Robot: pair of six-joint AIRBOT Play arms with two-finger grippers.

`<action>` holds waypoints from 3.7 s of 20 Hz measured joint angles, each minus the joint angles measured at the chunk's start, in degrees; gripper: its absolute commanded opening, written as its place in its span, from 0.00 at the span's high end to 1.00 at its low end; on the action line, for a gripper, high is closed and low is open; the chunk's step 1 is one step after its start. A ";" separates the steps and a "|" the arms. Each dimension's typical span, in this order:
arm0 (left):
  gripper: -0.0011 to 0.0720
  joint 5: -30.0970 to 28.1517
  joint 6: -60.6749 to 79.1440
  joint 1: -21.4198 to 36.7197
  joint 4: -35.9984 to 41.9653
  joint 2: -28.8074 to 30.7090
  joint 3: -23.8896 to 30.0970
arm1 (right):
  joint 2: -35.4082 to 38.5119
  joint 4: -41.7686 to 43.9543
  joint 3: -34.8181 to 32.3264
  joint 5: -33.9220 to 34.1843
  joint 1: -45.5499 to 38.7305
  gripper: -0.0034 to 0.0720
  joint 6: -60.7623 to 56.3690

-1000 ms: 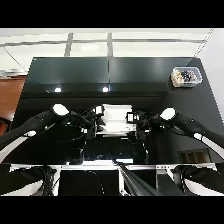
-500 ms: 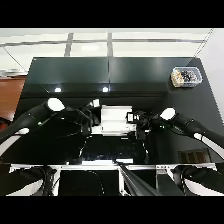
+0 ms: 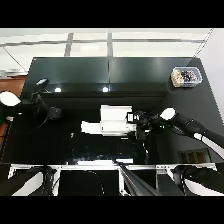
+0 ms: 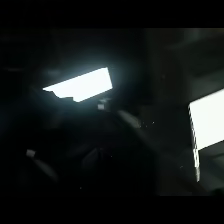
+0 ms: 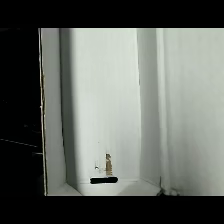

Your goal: Fold the box and place the chain.

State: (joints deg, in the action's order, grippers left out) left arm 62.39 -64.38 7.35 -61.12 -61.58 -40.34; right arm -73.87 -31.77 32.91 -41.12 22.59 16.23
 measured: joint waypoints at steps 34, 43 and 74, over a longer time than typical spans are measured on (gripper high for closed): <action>0.94 4.33 7.23 -7.67 26.47 -18.93 3.63 | 0.00 0.00 0.00 -0.02 0.00 0.78 0.02; 0.95 6.84 4.00 -9.07 18.80 -18.97 0.63 | 0.00 0.00 0.00 0.00 0.00 0.79 0.02; 0.14 8.70 9.81 -14.67 33.29 -19.39 0.28 | 0.00 0.00 0.00 0.00 0.00 0.79 0.02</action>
State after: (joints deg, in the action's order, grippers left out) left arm 71.09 -54.57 -7.31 -27.83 -80.97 -40.05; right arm -73.87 -31.77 32.91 -41.12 22.59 16.25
